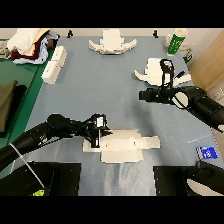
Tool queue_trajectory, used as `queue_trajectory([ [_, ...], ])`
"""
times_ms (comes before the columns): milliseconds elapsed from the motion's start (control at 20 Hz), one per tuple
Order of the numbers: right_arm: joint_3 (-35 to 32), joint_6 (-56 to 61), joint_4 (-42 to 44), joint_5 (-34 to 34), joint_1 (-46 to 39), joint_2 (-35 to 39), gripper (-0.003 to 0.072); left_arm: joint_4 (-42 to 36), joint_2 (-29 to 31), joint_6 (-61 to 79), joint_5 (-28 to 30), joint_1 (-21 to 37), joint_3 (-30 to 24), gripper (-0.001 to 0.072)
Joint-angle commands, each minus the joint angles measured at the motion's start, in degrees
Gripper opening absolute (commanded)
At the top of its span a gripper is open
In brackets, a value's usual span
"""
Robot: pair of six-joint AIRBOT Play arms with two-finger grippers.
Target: Fold the box.
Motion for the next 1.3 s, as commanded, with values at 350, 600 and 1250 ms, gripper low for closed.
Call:
queue_trajectory([
  [350,0.04,0.02,-0.02,0.02,0.07,0.02,0.0003,0.28,-2.56,-0.57,-3.15,0.15,-0.5,0.0015],
  [600,0.04,0.02,-0.02,0.04,0.07,0.02,0.0003,0.31,-3.13,-2.62,-5.09,0.04,-0.52,0.0015],
  [1250,0.04,0.04,-0.04,17.46,0.07,2.8,0.0002,1.31,-3.1,-3.32,-5.68,0.07,-0.55,0.0014],
])
